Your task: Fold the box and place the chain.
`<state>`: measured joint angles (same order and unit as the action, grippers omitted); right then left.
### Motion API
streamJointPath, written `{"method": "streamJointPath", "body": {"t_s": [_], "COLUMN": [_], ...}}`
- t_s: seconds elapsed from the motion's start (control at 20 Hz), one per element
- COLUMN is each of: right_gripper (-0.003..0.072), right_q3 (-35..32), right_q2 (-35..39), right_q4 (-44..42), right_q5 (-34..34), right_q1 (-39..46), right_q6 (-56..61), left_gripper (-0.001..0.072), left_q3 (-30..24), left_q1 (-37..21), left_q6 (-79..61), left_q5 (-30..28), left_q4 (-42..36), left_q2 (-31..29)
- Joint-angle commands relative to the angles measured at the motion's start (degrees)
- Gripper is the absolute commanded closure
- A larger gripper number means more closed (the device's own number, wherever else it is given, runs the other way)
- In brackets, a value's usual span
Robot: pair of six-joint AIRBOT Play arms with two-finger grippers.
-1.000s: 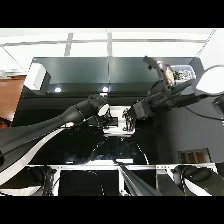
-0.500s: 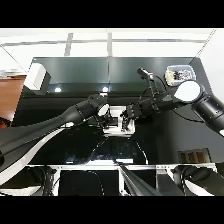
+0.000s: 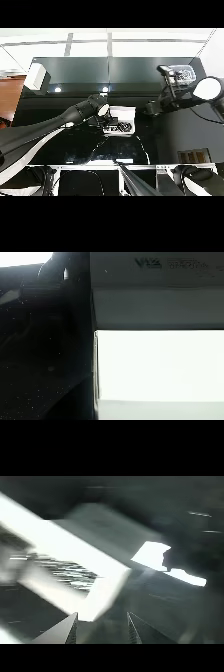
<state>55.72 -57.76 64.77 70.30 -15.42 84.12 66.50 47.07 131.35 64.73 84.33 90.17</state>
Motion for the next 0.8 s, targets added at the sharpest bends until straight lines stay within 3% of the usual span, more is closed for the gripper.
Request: {"method": "streamJointPath", "body": {"t_s": [0.0, 0.25, 0.3, 0.35, 0.4, 0.6, 0.75], "right_gripper": [0.0323, 0.0323, 0.0323, 0.0323, 0.0323, 0.0323, 0.0323], "right_q3": [0.02, -0.15, -0.17, -0.15, -0.15, -0.15, -0.15], "right_q2": [2.19, 2.19, 2.19, 2.19, 2.19, 2.19, 2.19], "right_q4": [8.33, 7.69, 7.69, 7.72, 7.76, 7.91, 7.91], "right_q5": [1.36, -1.60, -1.40, -1.29, -1.31, -1.31, -1.31], "right_q1": [3.63, 3.63, 3.63, 3.63, 3.63, 3.63, 3.63], "right_q6": [1.36, 0.46, -0.15, -0.44, -0.48, -0.61, -0.59], "left_gripper": [0.0683, 0.0680, 0.0538, 0.0295, 0.0190, 0.0190, 0.0190], "left_q3": [0.02, 0.31, 0.83, 1.44, 2.05, 2.16, -3.19], "left_q1": [-0.04, -0.04, -0.02, 0.09, 0.11, 0.33, -2.03], "left_q6": [0.00, 1.40, 2.47, 2.91, 2.86, -3.72, -6.62], "left_q5": [-1.09, -1.16, -1.03, -1.11, -1.27, -0.33, 1.86], "left_q4": [-1.11, -1.05, -1.03, -0.83, -0.20, 6.93, 15.08], "left_q2": [0.04, 0.02, -0.04, -0.33, -1.03, -8.76, -17.29]}}
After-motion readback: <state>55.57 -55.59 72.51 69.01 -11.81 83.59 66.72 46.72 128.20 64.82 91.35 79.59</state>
